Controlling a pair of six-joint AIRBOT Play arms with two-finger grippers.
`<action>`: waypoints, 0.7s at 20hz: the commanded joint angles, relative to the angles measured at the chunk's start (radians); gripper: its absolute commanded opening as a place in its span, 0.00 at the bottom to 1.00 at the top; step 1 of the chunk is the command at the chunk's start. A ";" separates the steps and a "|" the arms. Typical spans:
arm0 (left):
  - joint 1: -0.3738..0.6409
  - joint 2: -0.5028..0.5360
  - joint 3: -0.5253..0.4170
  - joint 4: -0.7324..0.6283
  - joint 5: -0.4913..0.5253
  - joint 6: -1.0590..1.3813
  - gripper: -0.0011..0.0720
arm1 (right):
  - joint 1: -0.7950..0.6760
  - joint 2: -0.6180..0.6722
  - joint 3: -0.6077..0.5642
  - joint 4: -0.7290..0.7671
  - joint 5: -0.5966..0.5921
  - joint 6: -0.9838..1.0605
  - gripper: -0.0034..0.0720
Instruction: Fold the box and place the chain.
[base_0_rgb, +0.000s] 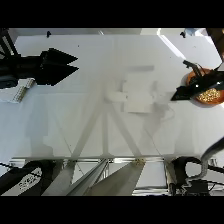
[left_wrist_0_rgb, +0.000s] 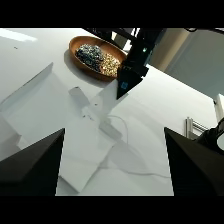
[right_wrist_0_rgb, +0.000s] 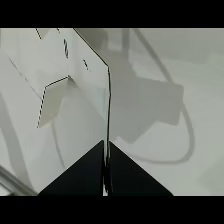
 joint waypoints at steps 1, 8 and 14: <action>-0.001 0.001 0.000 0.000 0.000 0.000 0.97 | 0.105 -0.007 -0.001 0.084 -0.196 -0.075 0.05; -0.001 0.001 0.000 0.000 0.000 0.000 0.97 | 0.274 -0.144 -0.001 0.112 -0.346 -0.097 0.05; -0.001 0.001 0.000 0.000 0.000 0.000 0.97 | 0.343 -0.202 0.000 0.207 -0.440 -0.148 0.05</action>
